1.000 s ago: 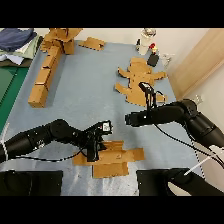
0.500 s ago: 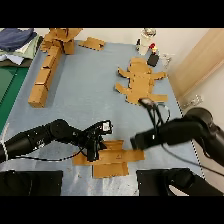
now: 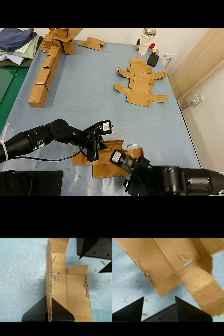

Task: Fold the box.

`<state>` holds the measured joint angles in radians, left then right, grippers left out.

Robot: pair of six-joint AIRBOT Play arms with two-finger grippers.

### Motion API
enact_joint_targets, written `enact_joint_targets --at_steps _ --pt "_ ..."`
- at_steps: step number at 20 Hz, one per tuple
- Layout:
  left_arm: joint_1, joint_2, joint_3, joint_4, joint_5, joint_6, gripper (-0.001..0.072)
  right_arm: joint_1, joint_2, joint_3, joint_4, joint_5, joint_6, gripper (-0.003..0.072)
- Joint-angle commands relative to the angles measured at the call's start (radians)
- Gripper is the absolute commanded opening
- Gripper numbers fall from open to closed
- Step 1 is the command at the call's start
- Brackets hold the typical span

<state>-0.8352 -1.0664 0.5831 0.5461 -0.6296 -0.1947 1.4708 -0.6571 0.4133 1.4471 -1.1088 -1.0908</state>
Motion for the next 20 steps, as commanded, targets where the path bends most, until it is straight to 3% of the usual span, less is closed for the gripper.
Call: enact_joint_targets --at_steps 1,10,15,20 --pt "0.000 0.000 0.000 0.000 -0.002 0.000 0.0015 0.106 -0.079 -0.043 -0.132 0.082 0.005 0.0574" --pt "0.001 0.000 0.000 0.000 0.002 0.000 0.0015 0.105 -0.203 -0.034 -0.272 0.176 -0.003 0.0574" --pt "0.000 0.000 0.000 0.000 -0.001 0.000 0.0014 0.105 -0.188 0.050 -0.281 0.121 0.036 0.0573" --pt "0.000 0.000 0.000 0.000 -0.001 0.000 0.0015 0.105 -0.187 0.076 -0.403 0.069 0.105 0.0573"
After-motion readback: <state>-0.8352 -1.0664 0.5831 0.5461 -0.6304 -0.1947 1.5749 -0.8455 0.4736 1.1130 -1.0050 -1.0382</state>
